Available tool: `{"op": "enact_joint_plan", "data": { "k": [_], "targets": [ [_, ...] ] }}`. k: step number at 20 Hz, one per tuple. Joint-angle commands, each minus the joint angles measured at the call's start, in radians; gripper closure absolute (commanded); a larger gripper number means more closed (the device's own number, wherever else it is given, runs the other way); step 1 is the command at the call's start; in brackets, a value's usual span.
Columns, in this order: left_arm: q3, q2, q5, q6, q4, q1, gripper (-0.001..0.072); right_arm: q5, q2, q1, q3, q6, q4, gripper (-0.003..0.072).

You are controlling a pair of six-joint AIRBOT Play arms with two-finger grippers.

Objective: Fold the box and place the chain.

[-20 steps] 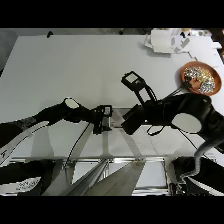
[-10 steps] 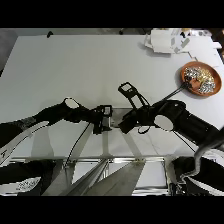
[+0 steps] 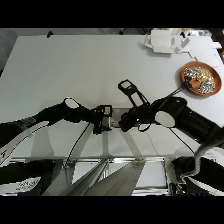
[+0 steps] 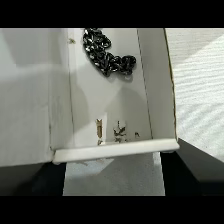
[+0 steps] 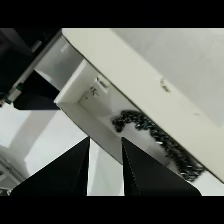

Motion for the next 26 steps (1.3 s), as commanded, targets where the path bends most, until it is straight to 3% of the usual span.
{"op": "enact_joint_plan", "data": {
  "k": [1, 6, 13, 17, 19, 26],
  "targets": [
    [0.000, 0.001, 0.000, 0.000, 0.000, 0.000, 0.0504, 0.143, 0.070, -0.095, 0.096, -0.007, -0.057, 0.0462],
    [0.000, 0.001, 0.000, 0.000, 0.000, 0.000, 0.0504, 0.217, 0.079, -0.395, 0.109, -0.063, -0.135, 0.0462],
    [0.000, 0.001, 0.000, 0.000, 0.000, 0.000, 0.0504, 0.201, -0.102, -0.731, 0.109, -0.136, -0.143, 0.0462],
    [0.000, 0.001, 0.000, 0.000, 0.000, 0.000, 0.0504, 0.165, -0.213, -0.762, 0.109, -0.178, -0.132, 0.0447],
    [0.000, 0.001, 0.000, 0.000, 0.000, 0.000, 0.0504, 0.109, -0.260, -0.762, 0.109, -0.180, -0.100, 0.0361],
    [0.000, 0.001, 0.000, 0.000, 0.000, 0.000, 0.0504, 0.034, -0.410, -0.762, 0.109, -0.180, 0.011, 0.0362]
  ]
}}
